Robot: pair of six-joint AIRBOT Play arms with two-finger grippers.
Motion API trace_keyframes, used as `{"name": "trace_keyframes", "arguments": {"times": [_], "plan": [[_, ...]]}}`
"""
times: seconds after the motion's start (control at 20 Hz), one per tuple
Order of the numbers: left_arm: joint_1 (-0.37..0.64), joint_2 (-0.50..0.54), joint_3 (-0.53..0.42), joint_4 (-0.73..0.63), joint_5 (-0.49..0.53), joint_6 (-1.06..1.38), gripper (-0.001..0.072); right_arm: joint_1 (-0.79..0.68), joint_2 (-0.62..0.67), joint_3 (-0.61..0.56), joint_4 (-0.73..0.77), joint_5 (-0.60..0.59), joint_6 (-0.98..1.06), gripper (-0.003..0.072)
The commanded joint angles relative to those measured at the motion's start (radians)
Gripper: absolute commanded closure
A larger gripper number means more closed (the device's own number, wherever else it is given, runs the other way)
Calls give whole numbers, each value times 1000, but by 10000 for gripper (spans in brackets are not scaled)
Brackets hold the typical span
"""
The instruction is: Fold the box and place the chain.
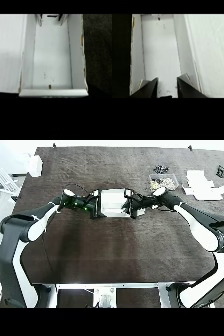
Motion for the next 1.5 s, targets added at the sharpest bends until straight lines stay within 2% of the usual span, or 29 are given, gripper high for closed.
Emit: {"name": "trace_keyframes", "arguments": {"times": [0.0, 0.05, 0.1, 0.15, 0.2, 0.25, 0.3, 0.55, 0.6, 0.65, 0.7, 0.75, 0.8, 0.9, 0.95, 1.05, 1.3, 1.45], "plan": [[-1, -1, 0, -2, 1, 0, 293, 9, -11, 0, 15, -21, -4, 358], [-1, -1, 0, -2, 1, 0, 293, 9, -11, 0, 14, -21, -4, 302], [-1, -1, 0, -1, 1, 0, 293, 9, -11, 0, 14, -21, -4, 193], [-1, -1, 0, -1, 1, 0, 293, 8, -11, 0, 14, -21, -4, 151], [-1, -1, 0, -2, 1, 0, 293, 7, -11, 0, 14, -21, -4, 149], [-1, -1, 0, -1, 1, 0, 293, 6, -11, 0, 14, -21, -4, 81], [-1, -1, 0, -1, 1, 0, 293, 5, -11, 0, 14, -21, 1, 61], [-1, -1, 0, -1, 0, 0, 293, 5, -11, 0, 9, -22, 0, 63], [-1, -1, 0, -1, 0, 0, 293, 4, -10, 0, -13, -21, 1, 132], [-1, -1, 0, -2, 0, 0, 293, 2, -7, 0, -62, -16, 16, 355], [-1, -1, 0, -2, 0, 0, 293, -3, -2, 0, -109, -6, 34, 499], [-1, -1, 0, -2, -1, 0, 293, -8, 3, 0, -149, 0, 75, 513], [-1, -1, 0, -1, 0, 0, 293, -14, 10, 0, -182, 11, 111, 563], [-1, -1, 0, -2, 0, 0, 293, -30, 30, 0, -233, 43, 151, 575], [-1, -1, 0, -1, 0, 0, 293, -40, 45, 0, -241, 55, 167, 638], [-1, -1, 0, -1, 0, 0, 293, -64, 83, 0, -242, 77, 208, 669], [-1, -1, 0, -1, 0, 0, 293, -148, 185, 0, -241, 85, 512, 670], [-1, -1, 0, -1, 0, 0, 293, -229, 201, 4, -237, 80, 705, 670]]}}
